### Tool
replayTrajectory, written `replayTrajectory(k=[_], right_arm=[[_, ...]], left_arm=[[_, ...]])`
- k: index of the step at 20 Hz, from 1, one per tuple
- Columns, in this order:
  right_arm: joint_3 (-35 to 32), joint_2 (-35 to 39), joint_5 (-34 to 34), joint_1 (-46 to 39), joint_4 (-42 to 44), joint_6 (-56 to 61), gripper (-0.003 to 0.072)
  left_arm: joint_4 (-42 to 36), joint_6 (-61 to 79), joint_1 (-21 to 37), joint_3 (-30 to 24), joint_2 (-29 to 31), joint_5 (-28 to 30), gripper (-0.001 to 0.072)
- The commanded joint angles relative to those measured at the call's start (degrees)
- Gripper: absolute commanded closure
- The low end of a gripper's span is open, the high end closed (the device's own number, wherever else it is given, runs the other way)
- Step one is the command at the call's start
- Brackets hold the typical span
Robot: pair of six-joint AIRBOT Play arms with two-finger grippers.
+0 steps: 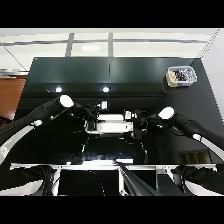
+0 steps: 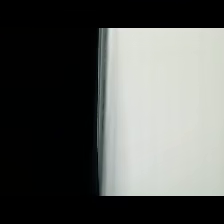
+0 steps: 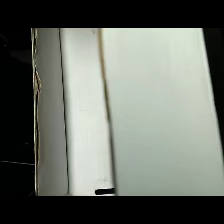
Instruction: Fold the box and place the chain.
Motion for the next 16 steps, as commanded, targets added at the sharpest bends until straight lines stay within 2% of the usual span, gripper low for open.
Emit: replayTrajectory(k=[1, 5, 8, 16], right_arm=[[0.0, -1.1, 0.1, 0.0, 0.2, -0.9, -0.0032], [0.0, -1.2, -0.2, 0.1, -0.2, -0.6, -0.0032], [0.0, -1.3, -1.8, 1.0, -4.7, 3.8, -0.0032], [0.0, -1.3, -2.8, 1.2, -4.6, 4.6, -0.0031]], left_arm=[[0.0, 0.0, 0.0, 0.0, 0.0, 0.1, 0.0677], [0.0, 0.0, 0.0, 0.0, 0.0, 0.1, 0.0677], [0.0, 0.0, 0.0, 0.0, 0.0, 0.1, 0.0677], [0.0, 0.0, 0.0, 0.0, 0.0, 0.1, 0.0677]])
